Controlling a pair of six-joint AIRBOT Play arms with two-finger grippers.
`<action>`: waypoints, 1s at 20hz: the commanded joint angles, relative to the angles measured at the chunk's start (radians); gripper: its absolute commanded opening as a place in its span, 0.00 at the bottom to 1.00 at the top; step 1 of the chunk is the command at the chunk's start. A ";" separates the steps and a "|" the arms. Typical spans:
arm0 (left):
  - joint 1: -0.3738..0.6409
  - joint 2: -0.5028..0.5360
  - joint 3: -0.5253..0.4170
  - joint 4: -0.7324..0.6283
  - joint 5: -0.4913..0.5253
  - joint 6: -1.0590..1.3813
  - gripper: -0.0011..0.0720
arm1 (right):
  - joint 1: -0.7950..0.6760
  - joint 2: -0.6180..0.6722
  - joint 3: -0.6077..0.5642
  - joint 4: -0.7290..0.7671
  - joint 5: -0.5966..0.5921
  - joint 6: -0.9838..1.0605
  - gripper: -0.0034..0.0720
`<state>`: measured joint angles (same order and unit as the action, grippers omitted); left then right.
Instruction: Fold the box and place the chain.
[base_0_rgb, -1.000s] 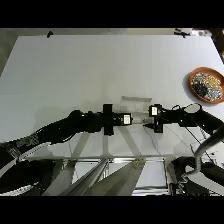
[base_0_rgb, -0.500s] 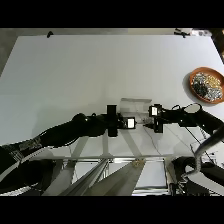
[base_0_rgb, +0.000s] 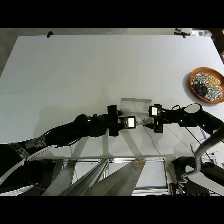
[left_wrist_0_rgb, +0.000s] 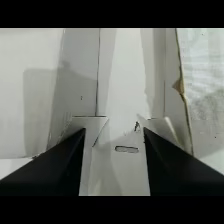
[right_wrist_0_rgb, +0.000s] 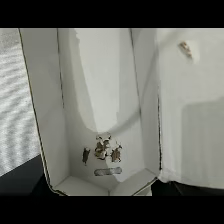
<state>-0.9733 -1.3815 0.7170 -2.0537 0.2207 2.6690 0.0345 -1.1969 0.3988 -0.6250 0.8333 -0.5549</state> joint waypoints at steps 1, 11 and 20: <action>-0.001 -0.002 0.000 0.000 -0.027 -0.006 0.65 | 0.000 0.000 0.000 0.001 0.000 0.000 0.62; 0.003 0.155 0.000 0.005 0.187 -0.157 0.51 | 0.000 0.000 0.000 0.001 0.000 0.000 0.62; 0.099 0.315 0.000 -0.004 0.438 -0.349 0.02 | 0.000 0.000 0.000 0.001 0.000 0.000 0.62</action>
<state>-0.9215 -1.1275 0.7170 -2.0541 0.6071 2.4126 0.0345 -1.1969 0.3988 -0.6247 0.8330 -0.5549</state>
